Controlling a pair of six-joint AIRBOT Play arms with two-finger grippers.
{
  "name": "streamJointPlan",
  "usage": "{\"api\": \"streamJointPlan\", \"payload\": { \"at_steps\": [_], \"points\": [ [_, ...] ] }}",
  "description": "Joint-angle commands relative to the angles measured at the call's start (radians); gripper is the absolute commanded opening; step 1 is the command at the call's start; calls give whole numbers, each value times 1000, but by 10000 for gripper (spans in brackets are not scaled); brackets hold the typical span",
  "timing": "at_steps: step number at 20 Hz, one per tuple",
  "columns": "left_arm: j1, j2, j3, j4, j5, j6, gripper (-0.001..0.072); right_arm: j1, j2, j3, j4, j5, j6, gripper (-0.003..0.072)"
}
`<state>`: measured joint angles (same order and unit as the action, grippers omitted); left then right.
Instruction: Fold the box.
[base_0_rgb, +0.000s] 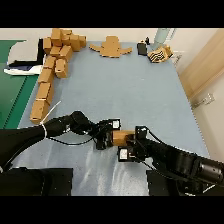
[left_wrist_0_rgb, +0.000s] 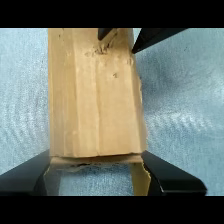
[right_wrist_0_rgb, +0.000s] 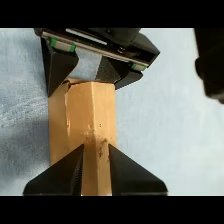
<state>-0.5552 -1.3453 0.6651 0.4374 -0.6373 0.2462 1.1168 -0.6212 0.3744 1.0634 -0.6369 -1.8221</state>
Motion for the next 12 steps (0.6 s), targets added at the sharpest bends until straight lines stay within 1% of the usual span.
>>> {"api": "streamJointPlan", "payload": {
  "at_steps": [1, 4, 5, 6, 12],
  "points": [
    [0, 1, 0, 0, 0, 0, 524, 1, 5, 3, -14, 0, 0, 226],
    [0, 1, 1, 0, 0, 0, 524, 1, 5, 3, -44, 1, 0, 219],
    [0, 1, 1, 0, 0, 0, 524, 1, 5, 3, -47, 1, 0, 180],
    [0, 1, 0, 0, 0, 0, 524, 1, 5, 2, -45, 1, 0, 172],
    [0, 1, 0, 0, 0, 0, 524, 1, 1, -2, -2, 21, 0, 171]
  ]
}}
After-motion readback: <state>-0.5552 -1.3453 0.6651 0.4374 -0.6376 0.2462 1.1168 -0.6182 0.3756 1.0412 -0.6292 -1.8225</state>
